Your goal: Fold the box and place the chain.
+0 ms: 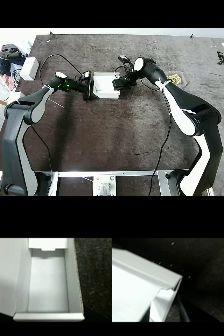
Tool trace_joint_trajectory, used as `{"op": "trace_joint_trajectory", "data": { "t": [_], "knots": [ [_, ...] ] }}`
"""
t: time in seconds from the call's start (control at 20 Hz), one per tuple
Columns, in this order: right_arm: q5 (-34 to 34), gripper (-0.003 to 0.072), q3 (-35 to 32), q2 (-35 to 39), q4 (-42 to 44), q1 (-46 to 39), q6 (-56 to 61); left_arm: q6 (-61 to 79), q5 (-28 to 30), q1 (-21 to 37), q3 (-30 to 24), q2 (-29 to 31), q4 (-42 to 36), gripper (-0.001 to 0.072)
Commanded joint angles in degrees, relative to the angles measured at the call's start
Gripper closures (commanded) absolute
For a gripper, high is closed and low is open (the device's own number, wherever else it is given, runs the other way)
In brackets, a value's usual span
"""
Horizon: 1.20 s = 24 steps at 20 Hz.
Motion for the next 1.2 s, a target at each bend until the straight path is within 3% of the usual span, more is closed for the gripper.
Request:
{"op": "trace_joint_trajectory", "data": {
  "t": [0.0,0.15,0.25,0.6,0.8,1.05,1.15],
  "knots": [
    [-0.6,0.0302,1.9,-0.1,-9.1,2.3,7.4,0.0,0.0,0.1,0.0,0.0,0.0,0.0477],
    [-0.2,0.0302,2.1,-1.1,-12.9,3.4,11.9,0.0,0.0,0.1,0.0,0.0,0.0,0.0477],
    [-0.9,0.0366,2.1,-2.2,-12.9,3.8,12.9,0.0,0.0,0.1,0.0,0.0,0.0,0.0476],
    [-0.4,0.0366,2.1,-3.3,-19.6,5.4,18.7,0.0,0.0,0.1,0.0,0.0,0.0,0.0477],
    [3.2,0.0366,2.1,-3.3,-22.2,5.4,22.6,0.0,0.0,0.1,0.0,0.0,0.0,0.0477],
    [0.8,0.0366,2.3,-3.5,-22.1,6.3,25.6,0.0,0.0,0.1,0.0,0.0,0.0,0.0477],
    [0.6,0.0416,2.3,-3.6,-22.1,6.8,25.8,0.0,0.0,0.1,0.0,0.0,0.0,0.0477]
  ]
}}
